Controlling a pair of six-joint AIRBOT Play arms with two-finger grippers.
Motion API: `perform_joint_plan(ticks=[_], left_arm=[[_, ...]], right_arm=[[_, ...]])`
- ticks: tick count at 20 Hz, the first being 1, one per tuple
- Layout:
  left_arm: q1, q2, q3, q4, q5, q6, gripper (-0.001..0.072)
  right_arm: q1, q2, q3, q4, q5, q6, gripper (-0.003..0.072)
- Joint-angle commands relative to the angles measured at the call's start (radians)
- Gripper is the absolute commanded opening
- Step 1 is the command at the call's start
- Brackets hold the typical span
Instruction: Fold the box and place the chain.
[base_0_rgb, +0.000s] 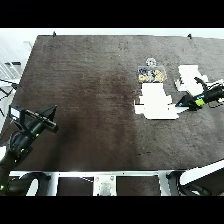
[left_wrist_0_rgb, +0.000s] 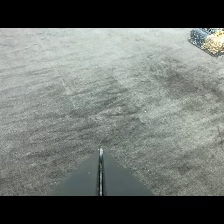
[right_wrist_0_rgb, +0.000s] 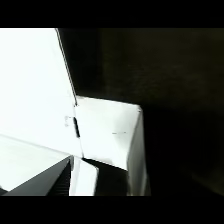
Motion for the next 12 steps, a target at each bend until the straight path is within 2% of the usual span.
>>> perform_joint_plan(ticks=[1, 4, 5, 6, 9, 12], left_arm=[[0.0, 0.001, 0.0, 0.0, 0.0, 0.0, 0.002], [0.0, 0.001, 0.0, 0.0, 0.0, 0.0, 0.002], [0.0, 0.001, 0.0, 0.0, 0.0, 0.0, 0.002], [0.0, 0.001, 0.0, 0.0, 0.0, 0.0, 0.002], [0.0, 0.001, 0.0, 0.0, 0.0, 0.0, 0.002], [0.0, 0.001, 0.0, 0.0, 0.0, 0.0, 0.0021]], right_arm=[[0.003, -0.05, -0.015, 0.089, 0.054, -0.081, 0.0516], [0.003, -0.077, -0.031, 0.126, 0.037, -0.142, 0.0348], [0.002, -0.082, -0.034, 0.143, 0.037, -0.162, 0.0212], [0.002, -0.082, -0.04, 0.164, 0.037, -0.188, 0.0032], [-0.001, -0.053, -0.094, 0.256, 0.053, -0.218, 0.0014], [0.034, 0.039, -0.287, 0.469, 0.005, -0.289, 0.0014]])
